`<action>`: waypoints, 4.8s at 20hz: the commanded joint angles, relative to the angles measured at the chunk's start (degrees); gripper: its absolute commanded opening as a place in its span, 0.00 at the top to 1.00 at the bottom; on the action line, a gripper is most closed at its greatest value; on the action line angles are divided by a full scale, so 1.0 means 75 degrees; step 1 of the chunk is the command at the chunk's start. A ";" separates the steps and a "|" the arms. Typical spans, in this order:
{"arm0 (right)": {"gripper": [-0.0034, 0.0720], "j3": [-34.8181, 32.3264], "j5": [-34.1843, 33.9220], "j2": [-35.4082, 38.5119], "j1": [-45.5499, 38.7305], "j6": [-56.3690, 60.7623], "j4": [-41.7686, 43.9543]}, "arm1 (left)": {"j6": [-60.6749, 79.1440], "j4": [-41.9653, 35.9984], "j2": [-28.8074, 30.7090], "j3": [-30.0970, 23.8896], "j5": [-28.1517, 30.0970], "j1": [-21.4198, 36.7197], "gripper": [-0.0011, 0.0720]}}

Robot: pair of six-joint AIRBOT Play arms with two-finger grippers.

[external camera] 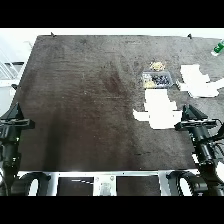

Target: Fold the box and place the chain.

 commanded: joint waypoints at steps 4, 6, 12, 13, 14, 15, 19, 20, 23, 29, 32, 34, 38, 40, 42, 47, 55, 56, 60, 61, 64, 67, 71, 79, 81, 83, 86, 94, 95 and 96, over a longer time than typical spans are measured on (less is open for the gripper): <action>0.69 0.0055 0.0076 0.0006 0.0006 0.0000 0.0006 | 0.0000 0.0003 -0.0003 0.0003 0.0003 -0.0003 0.96; 0.60 0.0370 0.0052 0.0006 0.0003 -0.0003 -0.0003 | 0.0000 0.0003 -0.0003 0.0003 0.0003 -0.0003 0.96; 0.52 0.1848 -0.2264 -0.0909 -0.0064 0.0038 0.0026 | 0.0000 0.0003 -0.0003 0.0003 0.0003 -0.0003 0.96; 0.52 0.2159 -0.2352 -0.1425 -0.0198 0.0184 0.0026 | 0.0000 0.0003 -0.0003 0.0003 0.0003 -0.0003 0.96; 0.50 0.2460 -0.2334 -0.1973 -0.0385 0.0271 0.0032 | 0.0003 0.0003 -0.0003 0.0003 0.0003 -0.0003 0.96; 0.49 0.2766 -0.2317 -0.2576 -0.0612 0.0335 0.0125 | 0.0000 0.0000 -0.0003 0.0003 0.0003 -0.0003 0.96; 0.49 0.3987 -0.1588 -0.5295 -0.2122 0.0137 0.0979 | 0.0003 0.0003 -0.0003 0.0003 0.0003 -0.0003 0.96; 0.49 0.4214 -0.0810 -0.5855 -0.2643 0.0149 0.1134 | 0.0000 0.0003 -0.0003 0.0003 0.0003 -0.0003 0.96; 0.50 0.4610 0.2696 -0.7169 -0.4299 0.1495 0.0571 | 0.0000 0.0003 -0.0003 0.0003 0.0003 -0.0003 0.96; 0.20 0.5692 0.6397 -0.8961 -0.6522 0.5622 -0.4517 | 0.0003 0.0003 -0.0003 0.0003 0.0000 -0.0003 0.96; 0.20 0.6467 0.7204 -0.9162 -0.6513 0.6196 -0.6545 | 0.0000 0.0000 -0.0003 0.0003 0.0000 -0.0003 0.96; 0.20 0.7248 0.7848 -0.9766 -0.6283 0.6423 -0.7525 | 0.0000 0.0000 -0.0003 0.0003 0.0003 -0.0003 0.96; 0.20 0.8903 0.9317 -1.1220 -0.5648 0.6496 -0.9034 | 0.0003 0.0003 -0.0003 0.0003 0.0003 -0.0003 0.96; 0.20 0.9521 0.9661 -1.1739 -0.5406 0.6493 -0.9229 | 0.0003 0.0000 -0.0003 0.0003 0.0000 -0.0003 0.96; 0.20 1.0005 0.9836 -1.2173 -0.5295 0.6493 -0.9262 | 0.0000 0.0000 -0.0003 0.0003 0.0003 -0.0003 0.96; 0.20 1.0611 1.0558 -1.3111 -0.5251 0.6368 -0.9270 | 0.0000 0.0003 -0.0003 0.0003 0.0003 -0.0003 0.96; 0.25 1.0617 1.1202 -1.3968 -0.5138 0.5942 -0.8568 | 0.0000 0.0003 -0.0003 0.0003 0.0003 -0.0003 0.96; 0.29 1.0614 1.1322 -1.4018 -0.5141 0.5948 -0.8405 | 0.0003 0.0000 -0.0003 0.0003 0.0003 -0.0003 0.96; 0.31 1.0590 1.1788 -1.4140 -0.5141 0.6006 -0.8320 | 0.0000 0.0000 -0.0003 0.0003 0.0000 -0.0003 0.96; 0.37 1.0553 1.1794 -1.4172 -0.5138 0.6006 -0.8326 | 0.0003 0.0003 -0.0003 0.0003 0.0003 -0.0003 0.96; 0.57 1.0407 1.1879 -1.4210 -0.5141 0.6003 -0.8346 | 0.0003 0.0000 -0.0003 0.0003 0.0003 -0.0003 0.96; 0.92 1.0418 1.2115 -1.4172 -0.5147 0.5977 -0.8311 | 0.0003 0.0000 -0.0003 0.0003 0.0003 -0.0003 0.96; 0.95 1.0188 1.2482 -1.3726 -0.5141 0.6009 -0.7606 | 0.0000 0.0000 -0.0003 0.0003 0.0003 -0.0003 0.96; 0.95 0.6921 1.1042 -1.1689 -0.3684 0.5796 -0.5001 | 0.0003 0.0003 -0.0003 0.0003 0.0003 -0.0003 0.96; 0.95 0.6531 1.0349 -1.1540 -0.2766 0.5805 -0.4097 | 0.0003 0.0003 -0.0003 0.0003 0.0003 -0.0003 0.96; 0.95 0.6525 0.9763 -1.1540 -0.1682 0.5808 -0.3678 | 0.0003 0.0003 -0.0003 0.0003 0.0003 -0.0003 0.96; 0.95 0.6548 0.8457 -1.1552 -0.0554 0.5890 -0.3246 | 0.0000 0.0000 -0.0003 0.0009 0.0003 -0.0003 0.96; 0.95 0.7650 0.7189 -1.2461 0.0405 0.5977 -0.3322 | -0.0003 -0.0003 -0.0003 0.0009 -0.0184 -0.0003 0.96; 0.95 0.7737 0.7117 -1.2543 0.0420 0.5980 -0.3316 | 0.0009 0.0003 -0.0003 0.0009 -0.0175 -0.0003 0.94; 0.95 0.7761 0.7015 -1.2572 0.0423 0.5971 -0.3325 | 0.0009 0.0003 -0.0003 0.0009 -0.0201 -0.0003 0.58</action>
